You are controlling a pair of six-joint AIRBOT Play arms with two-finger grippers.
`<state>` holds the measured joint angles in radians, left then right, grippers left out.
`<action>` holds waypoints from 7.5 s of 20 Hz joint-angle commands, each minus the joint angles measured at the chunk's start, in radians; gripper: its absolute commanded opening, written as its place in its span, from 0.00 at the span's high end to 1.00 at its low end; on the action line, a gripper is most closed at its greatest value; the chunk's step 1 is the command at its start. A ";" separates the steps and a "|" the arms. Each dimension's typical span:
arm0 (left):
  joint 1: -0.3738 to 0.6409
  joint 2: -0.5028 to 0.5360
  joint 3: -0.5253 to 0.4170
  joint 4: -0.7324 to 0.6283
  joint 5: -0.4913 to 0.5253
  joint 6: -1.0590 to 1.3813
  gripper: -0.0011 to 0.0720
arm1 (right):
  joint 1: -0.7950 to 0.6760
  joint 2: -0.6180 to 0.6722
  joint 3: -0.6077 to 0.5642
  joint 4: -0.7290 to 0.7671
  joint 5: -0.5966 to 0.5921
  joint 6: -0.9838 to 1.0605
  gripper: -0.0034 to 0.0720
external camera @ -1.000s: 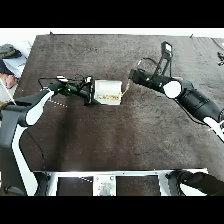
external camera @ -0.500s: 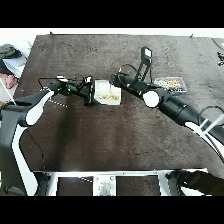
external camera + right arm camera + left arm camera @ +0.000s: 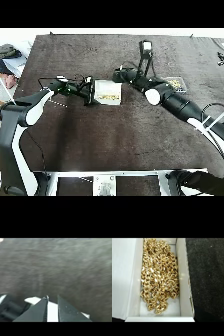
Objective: Fold the box and place the chain.
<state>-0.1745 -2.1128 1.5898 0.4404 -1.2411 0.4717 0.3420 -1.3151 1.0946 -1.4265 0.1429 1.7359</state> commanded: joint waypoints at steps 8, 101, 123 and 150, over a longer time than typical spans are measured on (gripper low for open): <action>0.001 0.000 0.000 0.000 0.000 0.000 0.60 | -0.303 -0.323 0.428 0.872 0.692 -0.981 0.73; 0.001 0.000 0.000 0.000 0.000 0.000 0.60 | -0.133 -0.486 0.546 0.469 0.888 -1.530 0.72; 0.001 0.000 0.000 0.000 0.000 0.000 0.60 | -0.098 -0.493 0.499 0.397 0.884 -1.485 0.73; 0.001 0.000 0.000 0.000 0.000 0.000 0.60 | -0.217 -0.506 0.313 0.750 0.884 -1.474 0.96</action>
<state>-0.1745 -2.1128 1.5898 0.4408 -1.2400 0.4725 0.1276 -1.8175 1.4429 -0.6693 1.0424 0.2672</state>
